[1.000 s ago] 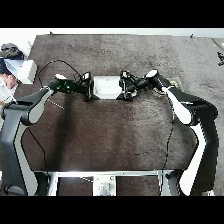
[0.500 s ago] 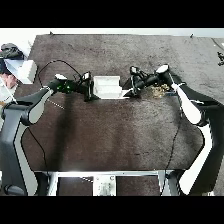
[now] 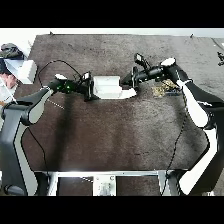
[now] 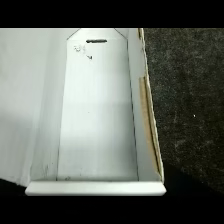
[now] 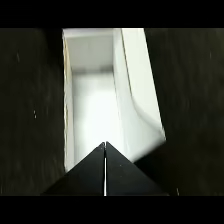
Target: Fold the box and place the chain.
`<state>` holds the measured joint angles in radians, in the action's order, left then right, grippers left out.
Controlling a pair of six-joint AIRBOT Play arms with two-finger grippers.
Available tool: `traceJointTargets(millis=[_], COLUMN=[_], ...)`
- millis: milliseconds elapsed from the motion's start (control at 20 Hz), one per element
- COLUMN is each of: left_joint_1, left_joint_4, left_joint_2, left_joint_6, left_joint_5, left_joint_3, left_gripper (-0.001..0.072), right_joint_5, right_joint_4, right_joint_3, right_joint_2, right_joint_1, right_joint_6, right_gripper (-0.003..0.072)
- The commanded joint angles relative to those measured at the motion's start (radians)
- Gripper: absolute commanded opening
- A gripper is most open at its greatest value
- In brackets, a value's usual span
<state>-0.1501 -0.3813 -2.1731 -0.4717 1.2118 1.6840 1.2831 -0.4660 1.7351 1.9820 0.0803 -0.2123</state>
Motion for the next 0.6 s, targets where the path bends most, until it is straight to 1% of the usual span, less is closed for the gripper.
traceJointTargets(millis=[0, 150, 250, 400, 550], left_joint_1=[0.0, 0.0, 0.0, 0.0, 0.0], left_joint_4=[0.0, -0.001, 0.0, 0.0, 0.0], left_joint_2=[0.0, 0.0, 0.0, 0.0, 0.0], left_joint_6=[0.0, 0.0, 0.0, 0.0, 0.0], left_joint_5=[0.0, 0.0, 0.0, 0.0, 0.0], left_joint_3=[0.0, 0.0, 0.0, 0.0, 0.0], left_gripper=[0.0345, 0.0345, 0.0345, 0.0345, 0.0346], right_joint_5=[-0.108, -0.296, -0.368, -0.428, -0.431], right_joint_4=[0.05, 0.052, 0.051, 0.051, 0.037], right_joint_3=[0.0, 0.0, 0.0, 0.0, 0.0], right_joint_2=[0.01, 0.013, 0.015, 0.033, 0.067], right_joint_1=[-0.057, -0.093, -0.098, -0.098, -0.098], right_joint_6=[0.007, 0.007, 0.008, 0.007, 0.007], right_gripper=[-0.0013, -0.0014, -0.0014, -0.0014, -0.0014])
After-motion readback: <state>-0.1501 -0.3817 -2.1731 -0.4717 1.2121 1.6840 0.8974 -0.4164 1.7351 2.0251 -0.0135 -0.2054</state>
